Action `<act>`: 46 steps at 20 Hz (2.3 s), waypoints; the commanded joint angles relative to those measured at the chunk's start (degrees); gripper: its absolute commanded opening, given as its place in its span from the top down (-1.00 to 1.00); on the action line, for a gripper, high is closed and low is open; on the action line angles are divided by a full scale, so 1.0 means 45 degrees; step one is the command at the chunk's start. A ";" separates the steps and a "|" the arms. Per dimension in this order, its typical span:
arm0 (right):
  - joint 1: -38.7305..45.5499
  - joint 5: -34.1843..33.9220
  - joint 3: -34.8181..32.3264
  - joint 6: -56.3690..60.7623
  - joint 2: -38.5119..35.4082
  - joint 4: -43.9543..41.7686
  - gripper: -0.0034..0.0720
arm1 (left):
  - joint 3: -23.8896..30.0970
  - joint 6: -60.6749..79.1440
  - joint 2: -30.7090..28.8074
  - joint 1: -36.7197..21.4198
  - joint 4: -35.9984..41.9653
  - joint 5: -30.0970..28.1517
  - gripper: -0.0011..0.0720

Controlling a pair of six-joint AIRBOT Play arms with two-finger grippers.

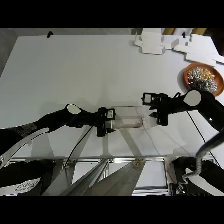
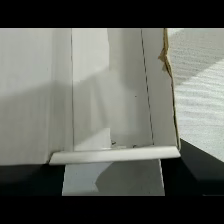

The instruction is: Fold the box and place the chain.

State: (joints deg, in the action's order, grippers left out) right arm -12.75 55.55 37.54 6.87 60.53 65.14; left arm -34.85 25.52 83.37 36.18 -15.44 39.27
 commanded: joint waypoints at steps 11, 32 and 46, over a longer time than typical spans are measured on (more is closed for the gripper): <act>0.0005 -0.0748 -0.2210 -0.6280 0.0223 -0.4614 0.65 | 0.0005 0.0000 -0.0010 -0.0005 0.0000 0.0000 0.40; 0.0005 -0.0874 -0.2283 -0.2783 -0.0447 -0.3249 0.01 | 0.0005 0.0000 -0.0010 -0.0005 0.0000 -0.0005 0.40; 0.4133 -0.0821 -0.1511 0.8539 -0.0913 -0.2079 0.87 | 0.0005 0.0000 -0.0010 -0.0005 0.0000 0.0000 0.40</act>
State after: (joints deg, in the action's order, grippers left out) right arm 1.85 52.31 30.50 31.62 53.74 53.47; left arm -34.85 25.52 83.37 36.18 -15.44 39.29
